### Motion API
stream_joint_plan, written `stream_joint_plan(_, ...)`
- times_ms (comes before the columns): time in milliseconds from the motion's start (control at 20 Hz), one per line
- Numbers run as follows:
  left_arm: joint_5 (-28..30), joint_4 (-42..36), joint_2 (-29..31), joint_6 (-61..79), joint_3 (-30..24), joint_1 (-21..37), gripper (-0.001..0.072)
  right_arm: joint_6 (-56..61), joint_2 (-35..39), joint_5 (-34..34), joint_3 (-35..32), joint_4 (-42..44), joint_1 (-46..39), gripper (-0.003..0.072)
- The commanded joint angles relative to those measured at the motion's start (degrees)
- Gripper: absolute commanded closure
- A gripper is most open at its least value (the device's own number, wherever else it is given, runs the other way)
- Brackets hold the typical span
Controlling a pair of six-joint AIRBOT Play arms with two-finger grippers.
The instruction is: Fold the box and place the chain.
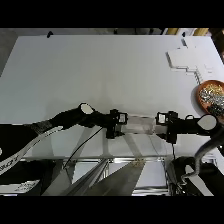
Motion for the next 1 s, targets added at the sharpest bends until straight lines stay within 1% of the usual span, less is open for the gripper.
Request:
stream_joint_plan(0, 0.13, -0.07, 0.02, -0.04, 0.00, 0.04, 0.0364, 1.60, 5.42, 2.60, 0.02, 3.54, 0.00, 0.0043)
stream_joint_plan(200, 0.13, -0.04, 0.02, -0.04, 0.00, 0.04, 0.0364, 1.57, 9.03, 5.51, 0.02, 11.80, 0.07, 0.0044)
stream_joint_plan(300, 0.13, -0.04, 0.02, -0.04, 0.00, 0.04, 0.0364, 1.60, 9.92, 7.85, 0.02, 12.48, 0.07, 0.0052)
stream_joint_plan(350, 0.13, -0.07, 0.02, -0.04, 0.00, 0.04, 0.0364, 1.62, 9.92, 8.48, 0.02, 12.74, 0.07, 0.0074)
stream_joint_plan(450, 0.13, -0.07, 0.02, -0.04, 0.00, 0.04, 0.0364, 1.57, 9.90, 8.63, 0.02, 16.33, 0.07, 0.0290)
stream_joint_plan(500, 0.13, -0.07, 0.02, -0.04, 0.00, 0.04, 0.0364, 1.57, 9.84, 8.52, 0.02, 19.08, 0.07, 0.0427)
stream_joint_plan(550, 0.13, -0.07, 0.02, -0.04, 0.00, 0.04, 0.0364, 1.46, 9.84, 8.41, 0.02, 21.99, 0.07, 0.0582)
stream_joint_plan(600, 0.13, -0.07, 0.02, -0.04, 0.00, 0.04, 0.0364, 0.90, 9.84, 7.76, 0.00, 24.11, 0.07, 0.0670)
stream_joint_plan(700, 0.13, -0.07, 0.02, -0.04, 0.00, 0.04, 0.0364, 0.96, 9.46, 3.43, 0.00, 26.01, 0.07, 0.0670)
stream_joint_plan(750, 0.13, -0.07, 0.02, -0.04, 0.00, 0.04, 0.0364, 0.96, 9.09, 0.85, 0.02, 26.01, 0.07, 0.0645)
stream_joint_plan(800, 0.13, -0.07, 0.02, -0.04, 0.00, 0.04, 0.0364, 0.98, 8.79, -1.66, 0.02, 25.99, 0.07, 0.0506)
stream_joint_plan(850, 0.13, -0.04, 0.02, -0.04, 0.00, 0.04, 0.0364, 1.03, 8.72, -4.13, 0.02, 25.94, 0.04, 0.0318)
stream_joint_plan(900, 0.13, -0.07, 0.02, -0.04, 0.00, 0.04, 0.0364, 1.03, 8.76, -5.92, 0.02, 25.92, 0.04, 0.0203)
stream_joint_plan(950, 0.13, -0.04, 0.02, -0.04, 0.00, 0.04, 0.0364, 1.03, 8.81, -7.13, 0.02, 25.46, 0.04, 0.0169)
